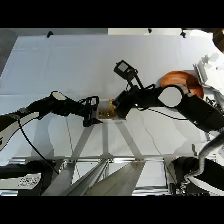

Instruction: Fold the box and place the chain.

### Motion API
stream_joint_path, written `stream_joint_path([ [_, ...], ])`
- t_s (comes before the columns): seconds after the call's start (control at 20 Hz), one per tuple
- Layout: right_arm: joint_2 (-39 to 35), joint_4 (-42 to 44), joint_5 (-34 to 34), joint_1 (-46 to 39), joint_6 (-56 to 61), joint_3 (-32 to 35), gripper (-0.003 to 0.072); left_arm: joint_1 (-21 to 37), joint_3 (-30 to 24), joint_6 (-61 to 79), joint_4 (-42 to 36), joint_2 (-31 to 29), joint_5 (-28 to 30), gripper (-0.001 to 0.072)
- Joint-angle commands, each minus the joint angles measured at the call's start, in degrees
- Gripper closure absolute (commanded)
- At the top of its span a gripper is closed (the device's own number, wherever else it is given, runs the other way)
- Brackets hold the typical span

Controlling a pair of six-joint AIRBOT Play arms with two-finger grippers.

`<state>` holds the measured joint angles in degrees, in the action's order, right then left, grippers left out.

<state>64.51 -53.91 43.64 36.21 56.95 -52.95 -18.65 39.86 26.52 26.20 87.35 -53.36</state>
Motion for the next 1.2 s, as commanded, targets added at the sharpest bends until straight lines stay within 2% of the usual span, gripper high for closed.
stream_joint_path([
  [0.0, 0.1, 0.1, 1.2, 0.0, 0.3, 1.5, 0.0421, 0.0, 0.0, 0.0, 0.0, 0.0, 0.0, 0.0496],
  [0.05, 0.1, 0.2, 1.2, 0.0, 0.3, 1.5, 0.0368, 0.0, 0.0, 0.0, 0.0, 0.0, 0.0, 0.0496],
  [0.45, 0.1, -0.3, 0.8, -0.7, 0.2, 1.5, 0.0369, 0.0, 0.0, 0.0, 0.0, 0.0, 0.0, 0.0496],
  [0.6, 0.1, -0.4, 5.2, -6.4, -2.8, 1.5, 0.0376, 0.0, 0.0, 0.0, 0.0, 0.0, 0.0, 0.0496],
  [0.8, 0.5, -0.3, 15.9, -17.3, -16.7, 1.5, 0.0410, 0.0, 0.0, 0.0, 0.0, 0.0, 0.0, 0.0496],
  [0.85, 1.2, -0.3, 17.6, -19.5, -21.4, 1.5, 0.0462, 0.0, 0.0, 0.0, 0.0, 0.0, 0.0, 0.0496],
  [0.9, 2.5, -0.3, 18.9, -21.6, -26.8, 1.5, 0.0468, 0.0, 0.0, 0.0, 0.0, 0.0, 0.0, 0.0496],
  [1.15, 13.3, 1.3, 18.5, -24.4, -49.0, 1.5, 0.0456, 0.0, 0.0, 0.0, 0.0, -0.1, 0.0, 0.0496],
])
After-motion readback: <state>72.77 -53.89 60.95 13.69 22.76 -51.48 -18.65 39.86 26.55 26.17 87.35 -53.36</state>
